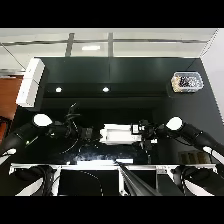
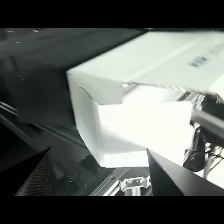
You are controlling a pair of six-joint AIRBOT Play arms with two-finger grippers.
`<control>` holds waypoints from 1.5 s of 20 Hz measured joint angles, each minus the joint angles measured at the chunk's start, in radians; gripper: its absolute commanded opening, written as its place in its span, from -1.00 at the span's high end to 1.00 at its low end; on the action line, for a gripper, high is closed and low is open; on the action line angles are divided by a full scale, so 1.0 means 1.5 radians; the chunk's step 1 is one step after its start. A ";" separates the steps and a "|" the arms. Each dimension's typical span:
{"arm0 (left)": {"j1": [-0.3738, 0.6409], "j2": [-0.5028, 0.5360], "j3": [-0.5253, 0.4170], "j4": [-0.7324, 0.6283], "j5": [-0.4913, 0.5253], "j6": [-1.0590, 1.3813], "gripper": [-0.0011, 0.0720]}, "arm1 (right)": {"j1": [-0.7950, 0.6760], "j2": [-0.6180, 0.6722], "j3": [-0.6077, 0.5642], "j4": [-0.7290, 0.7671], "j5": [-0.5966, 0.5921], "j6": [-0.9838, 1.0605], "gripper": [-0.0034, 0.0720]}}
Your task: Fold the box and place the chain.
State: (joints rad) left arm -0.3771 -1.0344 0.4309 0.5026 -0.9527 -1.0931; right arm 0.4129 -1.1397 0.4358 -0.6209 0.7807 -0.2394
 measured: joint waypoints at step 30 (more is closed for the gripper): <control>-0.218 -0.028 0.066 0.217 0.255 -0.343 -0.95 | 0.000 0.000 0.000 0.000 -0.005 0.000 0.32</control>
